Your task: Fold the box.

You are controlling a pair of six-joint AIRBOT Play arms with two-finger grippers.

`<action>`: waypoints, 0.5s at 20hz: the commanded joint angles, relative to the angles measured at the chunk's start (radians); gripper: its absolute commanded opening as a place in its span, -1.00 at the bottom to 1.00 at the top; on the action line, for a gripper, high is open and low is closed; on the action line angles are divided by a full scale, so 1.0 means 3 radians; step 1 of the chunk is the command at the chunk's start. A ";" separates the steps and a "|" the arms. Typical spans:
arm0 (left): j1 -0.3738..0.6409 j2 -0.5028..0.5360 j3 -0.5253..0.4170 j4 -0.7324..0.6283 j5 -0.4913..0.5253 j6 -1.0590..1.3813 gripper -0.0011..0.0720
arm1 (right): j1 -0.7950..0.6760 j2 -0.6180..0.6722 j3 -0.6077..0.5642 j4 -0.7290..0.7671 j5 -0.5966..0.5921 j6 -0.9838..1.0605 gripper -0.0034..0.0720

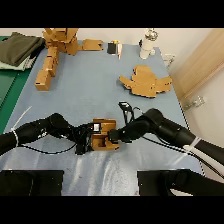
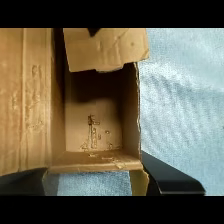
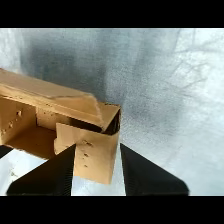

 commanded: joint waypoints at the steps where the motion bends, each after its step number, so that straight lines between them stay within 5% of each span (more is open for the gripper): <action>1: -0.0001 0.0000 -0.0001 -0.0001 0.0001 0.0000 0.30 | 0.0331 -0.0299 0.0326 -0.0514 -0.0286 0.0746 0.26; 10: -0.0001 0.0000 -0.0001 -0.0001 -0.0001 0.0000 0.30 | 0.0477 -0.0637 0.0533 -0.0506 -0.0492 0.1213 0.26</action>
